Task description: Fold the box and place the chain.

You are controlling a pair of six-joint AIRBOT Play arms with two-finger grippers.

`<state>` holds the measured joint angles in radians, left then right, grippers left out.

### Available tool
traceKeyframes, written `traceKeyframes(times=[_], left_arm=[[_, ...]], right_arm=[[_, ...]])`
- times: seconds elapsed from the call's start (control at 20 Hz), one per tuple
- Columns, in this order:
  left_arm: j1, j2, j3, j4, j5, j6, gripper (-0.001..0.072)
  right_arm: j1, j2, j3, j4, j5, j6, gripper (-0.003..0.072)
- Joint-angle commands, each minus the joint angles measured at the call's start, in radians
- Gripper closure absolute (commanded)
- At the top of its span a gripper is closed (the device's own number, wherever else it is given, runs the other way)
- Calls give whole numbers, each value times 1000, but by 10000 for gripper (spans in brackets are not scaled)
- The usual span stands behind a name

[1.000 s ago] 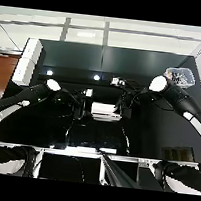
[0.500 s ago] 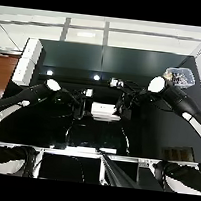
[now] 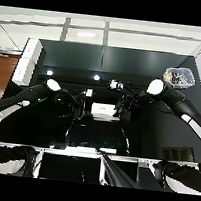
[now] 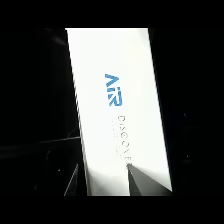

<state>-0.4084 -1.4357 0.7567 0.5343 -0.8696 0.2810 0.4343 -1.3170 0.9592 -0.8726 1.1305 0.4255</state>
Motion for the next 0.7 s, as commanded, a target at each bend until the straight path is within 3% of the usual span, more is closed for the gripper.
traceKeyframes(times=[0.0, 0.05, 0.1, 0.15, 0.25, 0.5, 0.65], left_arm=[[-1, -1, 1, 0, 2, 0, 357], [-1, -1, 1, 0, 2, 0, 357], [-1, -1, 1, 0, 2, 0, 357], [-1, -1, 1, 0, 2, 0, 358], [-1, -1, 1, 0, 2, 0, 357], [-1, -1, 1, 0, 1, 0, 357], [-1, -1, 1, 0, 1, 0, 358]], right_arm=[[-14, 45, 29, 8, 13, 159, 305], [-30, 69, 34, 8, 39, 267, 306], [-50, 85, 33, 7, 84, 386, 415], [-72, 87, 27, 13, 146, 456, 653], [-105, 86, -35, 96, 200, 483, 668], [-136, 68, -229, 563, -46, 465, 668], [-136, 32, -246, 600, -98, 468, 668]])
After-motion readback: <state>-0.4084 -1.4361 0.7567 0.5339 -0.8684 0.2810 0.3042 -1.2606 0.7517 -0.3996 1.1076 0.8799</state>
